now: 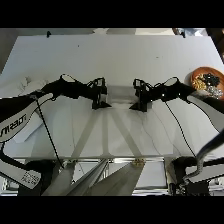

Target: Fold the box and place the chain.

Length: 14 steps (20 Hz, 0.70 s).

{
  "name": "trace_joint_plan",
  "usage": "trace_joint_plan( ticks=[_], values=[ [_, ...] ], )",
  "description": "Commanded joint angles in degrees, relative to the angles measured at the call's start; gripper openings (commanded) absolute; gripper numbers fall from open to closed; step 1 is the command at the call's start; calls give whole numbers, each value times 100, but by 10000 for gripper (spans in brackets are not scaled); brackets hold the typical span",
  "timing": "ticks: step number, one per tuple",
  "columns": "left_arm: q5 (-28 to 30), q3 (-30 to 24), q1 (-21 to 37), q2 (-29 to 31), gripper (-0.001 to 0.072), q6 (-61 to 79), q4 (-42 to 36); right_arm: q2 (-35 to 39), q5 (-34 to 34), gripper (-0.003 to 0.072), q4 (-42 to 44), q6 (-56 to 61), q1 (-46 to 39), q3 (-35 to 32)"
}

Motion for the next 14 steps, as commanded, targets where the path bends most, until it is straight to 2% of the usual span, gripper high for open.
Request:
trace_joint_plan(
  ticks=[1, 2, 4, 5, 14],
  values=[
    [221, 7, -98, 9, 490, -87, 162, 2, 2, 364, 4, 4, 2, 4],
    [216, 7, -107, 11, 478, -85, 197, 2, 2, 364, 4, 4, 2, 4],
    [216, 7, -109, 13, 317, -85, 208, 2, 2, 364, 4, 4, 2, 4],
    [216, 7, -111, 13, 300, -85, 210, 2, 0, 364, 4, 4, 2, 4],
    [192, 7, -107, 13, 300, -85, 199, 2, 2, 364, 4, 4, 2, 4]
  ],
)
